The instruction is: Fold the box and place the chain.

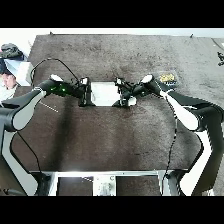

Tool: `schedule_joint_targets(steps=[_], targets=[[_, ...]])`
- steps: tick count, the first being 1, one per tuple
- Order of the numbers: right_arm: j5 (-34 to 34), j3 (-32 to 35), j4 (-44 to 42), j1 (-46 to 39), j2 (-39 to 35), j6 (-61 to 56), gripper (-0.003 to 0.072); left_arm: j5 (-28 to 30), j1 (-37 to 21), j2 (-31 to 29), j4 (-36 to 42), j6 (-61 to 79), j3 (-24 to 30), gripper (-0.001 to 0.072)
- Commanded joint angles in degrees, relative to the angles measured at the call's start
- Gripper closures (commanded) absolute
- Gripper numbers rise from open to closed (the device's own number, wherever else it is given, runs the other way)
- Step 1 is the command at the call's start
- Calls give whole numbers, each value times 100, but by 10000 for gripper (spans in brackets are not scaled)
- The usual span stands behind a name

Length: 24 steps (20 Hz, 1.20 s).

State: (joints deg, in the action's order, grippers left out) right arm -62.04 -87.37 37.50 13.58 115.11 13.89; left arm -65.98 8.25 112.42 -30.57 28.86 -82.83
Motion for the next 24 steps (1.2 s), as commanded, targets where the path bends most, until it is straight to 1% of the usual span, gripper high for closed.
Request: schedule_joint_targets(steps=[1,3,12,15,19,20,24], targets=[[-7,0,-2,4,2,0,248,90,4,9,7,13,-9,1],[-7,0,-2,4,2,0,248,131,4,46,118,11,-9,1],[-4,0,-2,4,2,0,248,190,2,57,153,-35,-9,2],[-4,0,-2,4,2,2,248,-28,4,57,275,37,-9,11],[-7,0,-2,4,2,0,248,-42,2,107,321,109,-46,12],[-7,0,-2,4,2,0,248,-4,2,131,313,111,-59,65],[-4,0,-2,4,2,0,248,-48,2,190,332,114,-109,61]])
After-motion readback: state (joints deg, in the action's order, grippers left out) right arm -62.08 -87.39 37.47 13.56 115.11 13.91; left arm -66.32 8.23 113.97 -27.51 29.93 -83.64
